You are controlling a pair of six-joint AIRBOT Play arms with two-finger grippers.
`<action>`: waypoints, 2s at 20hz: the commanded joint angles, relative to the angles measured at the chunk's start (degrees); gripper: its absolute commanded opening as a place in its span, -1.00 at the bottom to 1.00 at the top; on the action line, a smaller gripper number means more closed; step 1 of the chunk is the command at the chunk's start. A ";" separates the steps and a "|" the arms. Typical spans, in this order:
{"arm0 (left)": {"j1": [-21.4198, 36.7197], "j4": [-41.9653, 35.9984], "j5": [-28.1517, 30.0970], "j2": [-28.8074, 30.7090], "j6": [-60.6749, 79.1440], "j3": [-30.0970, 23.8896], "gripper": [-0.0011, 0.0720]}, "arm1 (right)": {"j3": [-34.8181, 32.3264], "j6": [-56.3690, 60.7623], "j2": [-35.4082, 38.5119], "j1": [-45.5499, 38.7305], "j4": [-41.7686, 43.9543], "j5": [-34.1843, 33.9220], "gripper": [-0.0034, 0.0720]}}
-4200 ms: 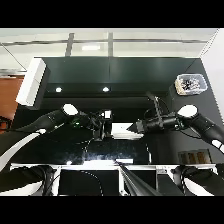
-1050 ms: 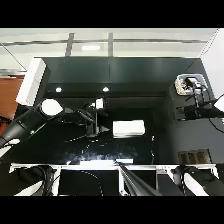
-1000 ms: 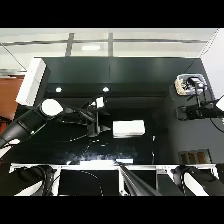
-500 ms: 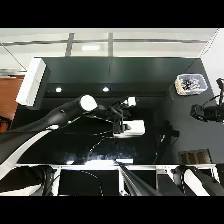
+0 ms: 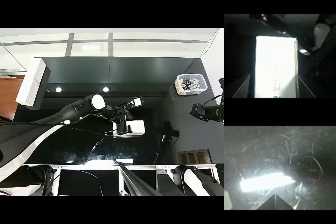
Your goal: Fold the box and place the chain.
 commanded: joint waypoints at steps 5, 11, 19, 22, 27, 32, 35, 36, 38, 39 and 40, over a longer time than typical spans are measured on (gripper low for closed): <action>-0.04 0.85 -2.91 -0.28 -0.57 0.17 0.99 | 0.04 -0.28 0.02 -0.02 0.70 0.02 -0.90; -0.57 2.27 -2.29 -0.52 -0.46 0.15 1.00 | 0.04 -0.26 0.02 -0.02 0.70 0.04 -0.90; -5.07 11.58 3.32 -2.71 -3.32 0.11 0.99 | 0.00 -0.26 0.02 -0.02 0.70 0.04 -0.90; -5.29 11.67 2.49 -2.01 -7.04 0.20 0.47 | 0.00 -0.26 0.02 -0.04 0.68 0.09 -0.90; 0.46 25.09 -10.82 4.02 -25.22 0.09 -0.33 | 0.00 -0.26 0.02 -0.04 0.70 0.02 -0.90; 18.56 40.33 -29.14 11.28 -43.71 -1.90 -0.33 | 0.00 -0.28 0.02 -0.04 0.70 0.02 -0.90; 34.67 41.99 -32.63 16.61 -49.00 -6.54 -0.33 | 0.00 -0.26 0.02 -0.04 0.70 0.02 -0.90; 40.68 42.38 -32.85 18.62 -50.45 -8.52 -0.33 | 0.00 -0.26 0.02 -0.04 0.72 0.00 -0.90; 52.43 42.75 -32.48 22.01 -52.04 -12.07 -0.33 | -0.02 -0.26 0.02 -0.04 1.11 0.02 -0.90; 58.25 42.69 -32.41 23.21 -53.02 -13.46 -0.33 | 0.00 -0.28 0.02 -0.02 1.29 0.02 -0.90; 63.63 42.51 -32.65 23.87 -53.92 -14.38 -0.33 | 0.00 -0.26 0.02 -0.02 1.36 -0.07 -0.90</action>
